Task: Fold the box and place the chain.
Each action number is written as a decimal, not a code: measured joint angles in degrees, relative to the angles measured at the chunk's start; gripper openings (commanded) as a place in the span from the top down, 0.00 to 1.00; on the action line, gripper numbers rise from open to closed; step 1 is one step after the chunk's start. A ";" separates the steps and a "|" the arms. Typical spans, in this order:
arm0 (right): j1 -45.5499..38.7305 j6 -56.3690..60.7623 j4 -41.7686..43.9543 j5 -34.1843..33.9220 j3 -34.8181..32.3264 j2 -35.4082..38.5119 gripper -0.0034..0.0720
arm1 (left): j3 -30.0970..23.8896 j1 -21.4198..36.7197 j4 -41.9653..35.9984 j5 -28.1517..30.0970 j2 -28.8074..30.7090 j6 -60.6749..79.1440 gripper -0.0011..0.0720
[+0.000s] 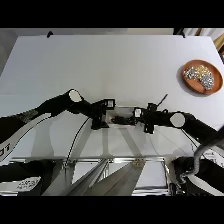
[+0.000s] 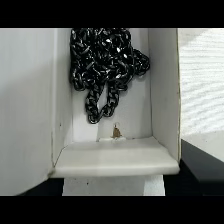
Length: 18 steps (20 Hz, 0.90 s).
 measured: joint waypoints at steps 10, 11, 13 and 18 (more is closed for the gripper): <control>0.00 11.15 1.20 3.87 0.22 21.18 0.93 | 0.00 0.00 0.00 0.00 0.00 0.00 0.56; 0.00 11.47 3.15 4.52 0.24 23.23 0.93 | 0.00 0.00 0.00 0.00 0.00 0.00 0.56; 0.24 11.96 8.63 5.51 0.24 26.73 0.93 | 0.00 0.00 0.00 0.00 0.00 0.00 0.56; 4.72 12.31 17.86 5.14 0.24 29.88 0.93 | 0.00 0.00 -0.02 0.00 0.00 0.00 0.56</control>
